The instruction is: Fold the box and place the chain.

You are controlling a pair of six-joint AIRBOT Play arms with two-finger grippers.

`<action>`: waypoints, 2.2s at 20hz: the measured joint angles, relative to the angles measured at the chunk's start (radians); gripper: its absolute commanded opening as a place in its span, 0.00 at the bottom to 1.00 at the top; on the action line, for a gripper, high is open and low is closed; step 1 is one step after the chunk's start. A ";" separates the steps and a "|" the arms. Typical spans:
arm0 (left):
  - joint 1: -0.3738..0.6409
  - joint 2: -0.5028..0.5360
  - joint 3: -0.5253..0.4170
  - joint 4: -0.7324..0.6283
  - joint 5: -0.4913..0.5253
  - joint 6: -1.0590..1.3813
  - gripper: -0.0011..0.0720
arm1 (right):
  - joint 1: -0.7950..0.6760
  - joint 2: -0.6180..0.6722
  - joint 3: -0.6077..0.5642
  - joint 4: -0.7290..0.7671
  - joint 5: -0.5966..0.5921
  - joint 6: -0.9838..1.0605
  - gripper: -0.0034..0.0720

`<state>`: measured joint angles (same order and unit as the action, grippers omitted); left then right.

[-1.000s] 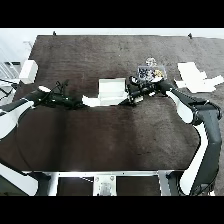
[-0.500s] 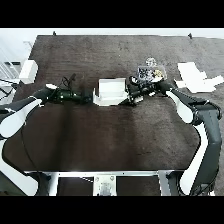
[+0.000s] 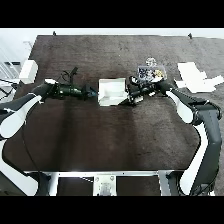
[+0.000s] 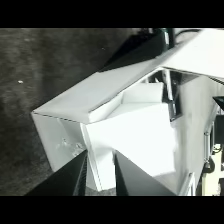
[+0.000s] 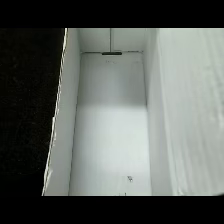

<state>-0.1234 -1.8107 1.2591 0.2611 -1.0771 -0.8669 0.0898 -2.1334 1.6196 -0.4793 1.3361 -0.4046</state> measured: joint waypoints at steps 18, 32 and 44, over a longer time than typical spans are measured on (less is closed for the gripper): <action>-0.050 0.001 0.052 0.122 0.020 -0.143 0.37 | 0.000 0.000 0.000 0.000 0.000 0.000 0.80; -0.158 0.009 0.218 0.517 0.059 -0.555 0.55 | 0.000 0.000 0.000 0.000 0.000 0.000 0.80; -0.249 0.008 0.266 0.729 0.108 -0.832 0.55 | 0.000 0.000 0.000 0.000 0.000 0.000 0.80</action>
<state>-0.3729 -1.8023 1.5253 0.9901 -0.9688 -1.6993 0.0898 -2.1334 1.6196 -0.4797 1.3357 -0.4049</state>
